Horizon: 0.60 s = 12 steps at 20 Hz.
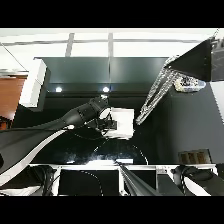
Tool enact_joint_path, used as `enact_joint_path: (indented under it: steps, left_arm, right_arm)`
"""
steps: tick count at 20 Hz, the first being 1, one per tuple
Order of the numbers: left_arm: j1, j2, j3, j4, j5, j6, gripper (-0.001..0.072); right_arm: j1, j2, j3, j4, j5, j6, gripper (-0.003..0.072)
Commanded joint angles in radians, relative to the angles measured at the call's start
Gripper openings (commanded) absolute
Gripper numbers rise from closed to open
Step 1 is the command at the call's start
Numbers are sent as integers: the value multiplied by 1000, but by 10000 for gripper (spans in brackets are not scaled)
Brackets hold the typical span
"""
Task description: Fold the box and place the chain.
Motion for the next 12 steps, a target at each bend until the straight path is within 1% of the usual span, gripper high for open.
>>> enact_joint_path:
  steps: [1, 4, 6, 12]
  left_arm:
    - [0, -1, 0, 0, 0, 1, 31]
    - [0, -1, 0, 0, 0, 1, 31]
    - [0, -1, 0, 1, 0, 1, 31]
    - [0, -1, 0, 1, -3, 1, 31]
  right_arm:
    - [58, -2, 0, 12, -66, 3, 4]
    - [105, -24, -5, 5, -104, 7, 4]
    - [133, -45, -26, -15, -108, 8, 5]
    - [153, -58, -189, -16, -148, 8, 5]
